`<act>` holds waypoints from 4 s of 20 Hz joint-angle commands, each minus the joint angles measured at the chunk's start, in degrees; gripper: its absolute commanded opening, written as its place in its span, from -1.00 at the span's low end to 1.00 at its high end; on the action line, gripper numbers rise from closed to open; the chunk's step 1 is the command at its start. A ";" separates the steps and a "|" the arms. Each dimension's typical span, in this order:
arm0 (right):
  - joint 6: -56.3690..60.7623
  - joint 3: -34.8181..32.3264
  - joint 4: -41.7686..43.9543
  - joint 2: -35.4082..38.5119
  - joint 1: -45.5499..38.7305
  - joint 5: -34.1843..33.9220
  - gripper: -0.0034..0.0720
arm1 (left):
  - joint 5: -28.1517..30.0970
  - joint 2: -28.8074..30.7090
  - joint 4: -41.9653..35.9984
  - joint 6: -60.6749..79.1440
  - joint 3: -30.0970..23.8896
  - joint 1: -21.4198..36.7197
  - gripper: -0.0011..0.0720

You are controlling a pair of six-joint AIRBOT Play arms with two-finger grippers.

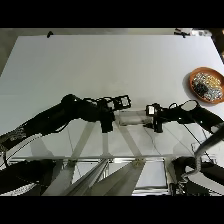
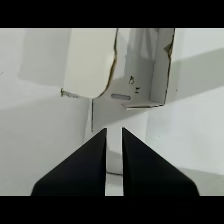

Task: Fold the box and place the chain.

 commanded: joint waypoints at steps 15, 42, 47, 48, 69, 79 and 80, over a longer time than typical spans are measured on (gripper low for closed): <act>-0.07 0.00 -0.07 0.04 -0.02 -0.09 0.25 | -0.48 -6.40 5.29 14.32 0.00 -0.07 -0.61; -0.07 0.00 -0.07 0.04 -0.02 -0.09 0.25 | 0.44 -7.15 4.04 11.56 0.00 1.53 -0.36; -0.04 0.00 -0.07 0.04 -0.02 -0.07 0.25 | -5.03 -8.15 -1.66 18.93 0.00 -0.13 -0.37; -0.04 0.00 -0.07 0.04 -0.02 -0.09 0.25 | -5.29 -8.33 -1.64 18.91 0.00 -0.74 -0.37; -0.04 0.00 -0.07 0.04 -0.02 -0.09 0.25 | -13.22 -8.55 -9.20 18.43 0.00 -3.78 -0.61; -0.07 0.00 -0.07 0.04 -0.02 -0.09 0.25 | -12.24 -5.14 -8.98 17.70 0.00 -4.15 -0.62; -0.07 0.00 -0.07 0.04 -0.02 -0.09 0.25 | -12.79 -3.72 -9.18 17.64 0.00 -4.17 -0.62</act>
